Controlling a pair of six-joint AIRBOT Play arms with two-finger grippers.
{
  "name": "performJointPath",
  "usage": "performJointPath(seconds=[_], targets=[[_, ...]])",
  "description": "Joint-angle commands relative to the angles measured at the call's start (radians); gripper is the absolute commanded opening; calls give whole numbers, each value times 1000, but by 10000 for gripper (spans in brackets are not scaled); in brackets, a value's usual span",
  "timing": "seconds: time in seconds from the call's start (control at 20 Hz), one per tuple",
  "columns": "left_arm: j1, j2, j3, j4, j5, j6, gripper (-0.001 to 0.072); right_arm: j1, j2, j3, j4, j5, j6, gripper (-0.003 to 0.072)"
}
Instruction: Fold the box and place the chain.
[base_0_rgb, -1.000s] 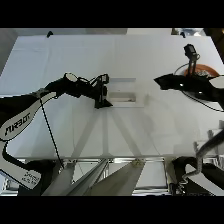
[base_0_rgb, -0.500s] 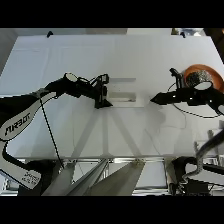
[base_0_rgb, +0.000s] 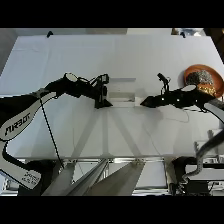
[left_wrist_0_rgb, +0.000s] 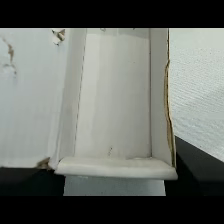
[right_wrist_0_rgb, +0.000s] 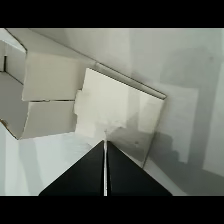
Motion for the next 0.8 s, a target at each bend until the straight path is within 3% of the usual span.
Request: performJointPath(seconds=[0.0, 0.35, 0.75], targets=[[0, 0, 0, 0, 0, 0, 259, 5, 3, 0, 37, 9, -38, 5], [0, 0, 0, 0, 0, 0, 259, -121, 158, 0, -132, 3, -8, 6], [0, 0, 0, 0, 0, 0, 259, -94, 53, -1, -153, -23, 31, 3]])
